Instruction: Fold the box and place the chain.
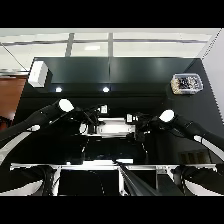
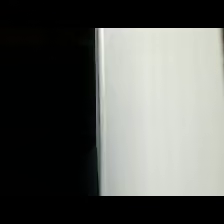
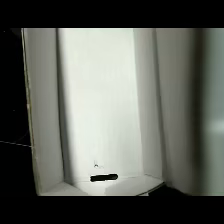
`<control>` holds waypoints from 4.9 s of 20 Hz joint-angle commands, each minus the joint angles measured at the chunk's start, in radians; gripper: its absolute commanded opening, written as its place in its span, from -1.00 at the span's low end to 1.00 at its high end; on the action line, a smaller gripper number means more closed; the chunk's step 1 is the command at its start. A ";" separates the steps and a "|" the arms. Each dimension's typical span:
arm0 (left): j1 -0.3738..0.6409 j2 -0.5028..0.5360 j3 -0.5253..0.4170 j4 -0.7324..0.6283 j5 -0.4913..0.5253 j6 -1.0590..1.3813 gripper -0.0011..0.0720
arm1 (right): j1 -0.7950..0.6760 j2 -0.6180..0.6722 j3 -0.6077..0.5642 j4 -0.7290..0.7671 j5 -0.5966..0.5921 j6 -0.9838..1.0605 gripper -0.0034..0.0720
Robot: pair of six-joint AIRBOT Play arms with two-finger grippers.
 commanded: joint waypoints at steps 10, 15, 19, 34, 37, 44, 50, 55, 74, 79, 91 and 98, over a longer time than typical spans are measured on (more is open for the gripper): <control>0.005 0.052 0.035 0.007 0.006 -0.064 0.30 | 0.000 -0.001 0.000 0.000 -0.039 0.039 0.37; 0.042 0.187 0.045 0.213 -0.003 -0.364 0.51 | 0.000 -0.001 0.000 0.002 -0.042 0.047 0.37; 0.090 0.287 0.045 0.335 -0.125 -0.603 0.14 | 0.000 -0.001 0.000 0.002 -0.042 0.047 0.34; -0.098 0.200 -0.089 -0.241 0.455 -0.659 -0.90 | 0.000 -0.001 0.000 -0.001 -0.042 0.047 -0.58; -0.071 0.171 -0.089 -0.233 0.457 -0.658 -0.90 | 0.000 -0.001 0.000 -0.001 -0.042 0.047 -0.58; -0.071 0.075 -0.088 -0.180 0.338 -0.658 -0.90 | 0.000 -0.001 0.000 -0.001 -0.042 0.047 -0.58; -0.051 0.067 -0.067 -0.062 0.281 -0.658 -0.90 | 0.000 -0.001 0.000 -0.001 -0.042 0.047 -0.58; 0.055 0.267 -0.046 -0.020 0.167 -0.658 -0.90 | 0.000 -0.001 0.000 -0.002 -0.042 0.047 -0.58; 0.068 0.179 -0.131 -0.055 -0.006 -0.201 0.34 | 0.000 -0.001 0.000 -0.002 -0.042 0.047 -0.58; 0.065 0.179 -0.131 -0.055 -0.050 -0.201 -0.04 | 0.000 -0.001 0.000 -0.001 -0.042 0.047 -0.58; 0.062 0.073 -0.131 -0.281 -0.042 -0.061 -0.42 | 0.000 -0.001 0.000 -0.001 -0.042 0.047 -0.58; 0.016 0.064 -0.131 -0.206 0.001 -0.045 0.20 | 0.000 -0.001 0.000 -0.001 -0.042 0.047 -0.58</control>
